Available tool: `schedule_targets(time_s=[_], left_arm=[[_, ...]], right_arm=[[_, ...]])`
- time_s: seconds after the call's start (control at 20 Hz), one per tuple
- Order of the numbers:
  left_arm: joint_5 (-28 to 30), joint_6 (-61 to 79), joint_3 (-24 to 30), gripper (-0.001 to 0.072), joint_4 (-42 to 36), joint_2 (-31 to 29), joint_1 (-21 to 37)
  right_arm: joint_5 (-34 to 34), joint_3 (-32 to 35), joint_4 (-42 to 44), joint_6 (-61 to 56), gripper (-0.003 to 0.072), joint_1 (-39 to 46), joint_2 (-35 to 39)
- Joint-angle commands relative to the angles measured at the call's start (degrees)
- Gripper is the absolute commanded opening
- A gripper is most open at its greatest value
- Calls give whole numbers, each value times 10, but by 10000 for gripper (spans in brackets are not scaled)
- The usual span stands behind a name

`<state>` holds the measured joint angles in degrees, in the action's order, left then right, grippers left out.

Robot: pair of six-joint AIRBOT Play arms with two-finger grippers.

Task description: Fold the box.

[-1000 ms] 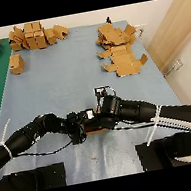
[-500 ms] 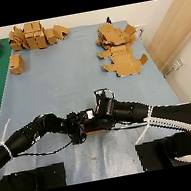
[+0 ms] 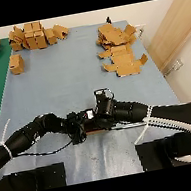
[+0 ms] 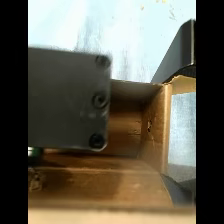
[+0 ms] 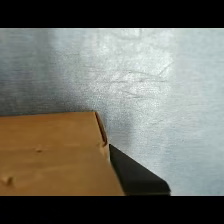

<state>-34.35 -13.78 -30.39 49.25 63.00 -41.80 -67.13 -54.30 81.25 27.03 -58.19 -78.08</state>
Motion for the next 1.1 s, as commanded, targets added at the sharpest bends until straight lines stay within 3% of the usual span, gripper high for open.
schedule_targets(time_s=[0.0, 0.1, 0.2, 0.55, 0.75, 0.8, 0.85, 1.05], left_arm=[[-1, 0, 0, 417, 1, 0, 0], [-2, 0, 0, 417, 1, 0, 0], [-1, 0, 0, 417, 1, 0, 0], [-2, 0, 0, 417, 1, 0, 0], [-2, 0, 0, 417, 1, 0, 0], [-2, 0, 0, 417, 1, 0, 0], [-2, 0, 0, 417, 1, 0, 0], [-1, 0, 0, 417, 1, 0, 0]], right_arm=[[-9, -12, -5, 5, 330, 0, 8], [-40, -23, -13, 5, 444, 0, 14], [-69, -31, -15, 5, 450, 0, 24], [-76, -31, -10, -17, 450, 0, 113], [-127, -27, -2, -21, 443, 0, 159], [-149, -20, -1, -21, 420, 0, 167], [-166, -7, -2, -21, 347, 0, 176], [-151, 53, -8, -22, 312, 0, 209]])
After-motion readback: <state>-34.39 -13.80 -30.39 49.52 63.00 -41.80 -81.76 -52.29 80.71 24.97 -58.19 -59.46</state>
